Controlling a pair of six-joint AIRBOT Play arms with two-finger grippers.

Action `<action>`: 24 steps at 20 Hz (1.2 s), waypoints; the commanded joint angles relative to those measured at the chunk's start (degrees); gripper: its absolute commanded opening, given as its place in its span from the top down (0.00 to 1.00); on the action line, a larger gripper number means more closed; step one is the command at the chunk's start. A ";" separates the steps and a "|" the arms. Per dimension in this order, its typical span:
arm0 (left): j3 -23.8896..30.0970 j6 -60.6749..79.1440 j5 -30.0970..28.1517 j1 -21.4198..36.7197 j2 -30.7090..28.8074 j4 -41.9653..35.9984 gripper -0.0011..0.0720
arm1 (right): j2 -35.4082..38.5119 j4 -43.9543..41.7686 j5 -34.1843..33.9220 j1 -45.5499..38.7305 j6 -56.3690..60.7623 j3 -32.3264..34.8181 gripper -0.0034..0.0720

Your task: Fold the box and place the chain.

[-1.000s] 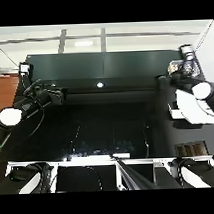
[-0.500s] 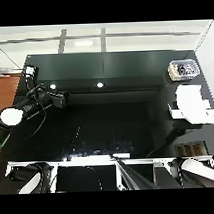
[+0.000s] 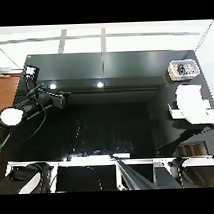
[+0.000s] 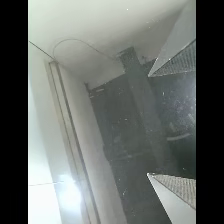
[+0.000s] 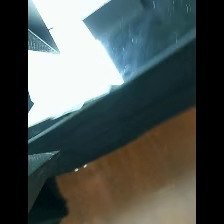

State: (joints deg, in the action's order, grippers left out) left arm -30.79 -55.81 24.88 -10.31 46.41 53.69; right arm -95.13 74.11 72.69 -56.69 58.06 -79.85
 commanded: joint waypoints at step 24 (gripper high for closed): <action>-1.11 -3.17 13.62 1.84 3.19 -8.41 0.01 | 34.56 -56.92 -15.12 25.22 -27.50 48.30 0.94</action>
State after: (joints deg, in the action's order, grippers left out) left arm -31.16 -57.49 31.29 -9.65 47.83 49.17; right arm -70.67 30.30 68.38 -38.59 37.41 -44.77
